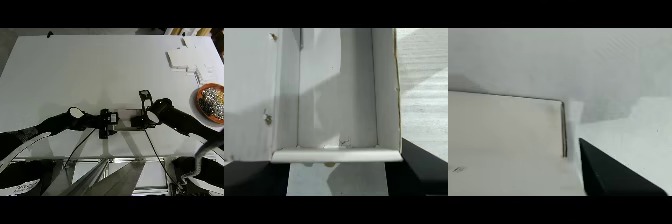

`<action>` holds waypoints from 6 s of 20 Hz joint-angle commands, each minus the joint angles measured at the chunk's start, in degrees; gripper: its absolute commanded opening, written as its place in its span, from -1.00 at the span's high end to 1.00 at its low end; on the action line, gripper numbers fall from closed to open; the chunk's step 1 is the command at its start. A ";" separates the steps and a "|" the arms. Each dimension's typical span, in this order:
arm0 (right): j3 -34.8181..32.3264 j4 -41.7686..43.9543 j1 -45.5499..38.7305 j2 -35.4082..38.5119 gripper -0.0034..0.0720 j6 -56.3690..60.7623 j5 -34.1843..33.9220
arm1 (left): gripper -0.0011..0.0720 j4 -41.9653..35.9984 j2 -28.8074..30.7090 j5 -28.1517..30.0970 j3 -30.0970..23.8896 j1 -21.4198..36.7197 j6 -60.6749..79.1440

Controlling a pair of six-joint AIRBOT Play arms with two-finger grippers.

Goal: Fold the box and place the chain.

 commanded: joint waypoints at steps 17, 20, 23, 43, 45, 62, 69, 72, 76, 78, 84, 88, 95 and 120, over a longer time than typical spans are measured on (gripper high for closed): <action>9.03 -11.15 -63.93 11.02 0.28 -39.93 -8.15 | 0.41 0.00 0.04 -0.02 0.00 0.02 -0.04; 9.03 -10.84 -68.17 4.22 0.28 -40.33 -8.98 | 0.41 0.00 0.04 -0.04 0.02 0.02 -0.04; 9.03 -10.69 -68.72 -0.85 0.28 -41.90 -9.11 | 0.41 0.00 0.04 -0.02 0.02 0.02 -0.04; 9.03 -6.91 -66.45 -2.80 0.86 -44.72 -5.18 | 0.41 0.00 0.04 -0.02 0.00 0.02 -0.04; 9.03 -6.88 -64.19 1.42 0.86 -44.72 -4.63 | 0.41 0.00 0.04 -0.02 0.02 0.02 -0.04; 7.91 -4.70 -68.43 -3.80 0.43 -50.71 -3.85 | 0.41 0.00 0.04 -0.02 0.00 0.02 -0.04; 7.91 -7.13 -68.43 -6.58 0.37 -50.18 -4.68 | 0.41 0.00 0.04 -0.02 0.00 0.02 -0.04; 7.91 -7.02 -68.43 -6.67 0.27 -50.21 -5.53 | 0.41 0.00 0.04 -0.02 0.00 0.02 -0.04; 7.91 -7.06 -68.43 -7.23 0.34 -50.18 -5.68 | 0.41 0.00 0.04 -0.02 0.00 0.02 -0.04; 7.91 -7.08 -68.43 -8.24 0.46 -50.05 -4.70 | 0.41 0.00 0.04 -0.02 0.00 0.02 -0.04; 7.91 -6.93 -68.43 -7.08 0.86 -50.10 -3.82 | 0.41 0.00 0.04 -0.02 0.02 0.02 -0.04; 7.91 -6.05 -68.43 -3.69 0.86 -50.07 -4.63 | 0.41 0.00 0.04 -0.02 0.00 0.02 -0.04; 7.91 -1.22 -68.43 4.59 0.86 -50.21 -4.72 | 0.41 0.00 0.04 -0.02 0.00 0.02 -0.04; 7.91 -1.81 -68.43 -8.02 0.86 -50.05 -7.80 | 0.41 0.00 0.04 -0.02 0.00 0.02 -0.04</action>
